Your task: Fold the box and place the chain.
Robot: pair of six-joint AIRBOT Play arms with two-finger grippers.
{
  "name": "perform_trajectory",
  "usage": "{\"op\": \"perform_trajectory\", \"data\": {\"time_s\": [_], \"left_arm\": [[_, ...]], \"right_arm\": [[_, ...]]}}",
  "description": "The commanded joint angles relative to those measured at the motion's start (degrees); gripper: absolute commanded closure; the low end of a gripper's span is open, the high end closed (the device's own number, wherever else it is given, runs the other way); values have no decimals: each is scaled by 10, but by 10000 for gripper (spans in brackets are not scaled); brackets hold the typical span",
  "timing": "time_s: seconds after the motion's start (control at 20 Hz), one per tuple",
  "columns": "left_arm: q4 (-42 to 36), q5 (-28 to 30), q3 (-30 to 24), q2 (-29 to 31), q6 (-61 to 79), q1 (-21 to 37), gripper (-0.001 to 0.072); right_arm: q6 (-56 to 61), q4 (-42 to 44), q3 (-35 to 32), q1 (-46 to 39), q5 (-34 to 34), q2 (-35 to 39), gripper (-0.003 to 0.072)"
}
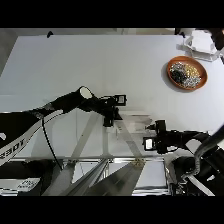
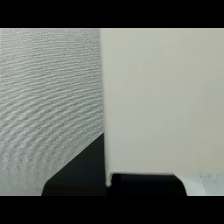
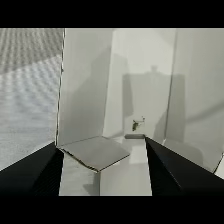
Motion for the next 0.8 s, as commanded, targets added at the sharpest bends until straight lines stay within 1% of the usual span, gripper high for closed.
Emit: {"op": "perform_trajectory", "data": {"time_s": [0.0,0.2,0.5,0.65,0.75], "left_arm": [[0,0,1,0,0,0,699],[0,0,1,0,0,0,699],[0,0,1,0,0,0,699],[0,0,1,0,0,0,699],[0,0,1,0,0,0,699]], "right_arm": [[2,-3,-1,2,-16,0,138],[2,-10,0,-1,-60,0,138],[17,-19,25,-16,-51,-3,138],[17,-19,29,-16,-46,-34,138],[17,-19,38,-16,-22,-56,139]]}}
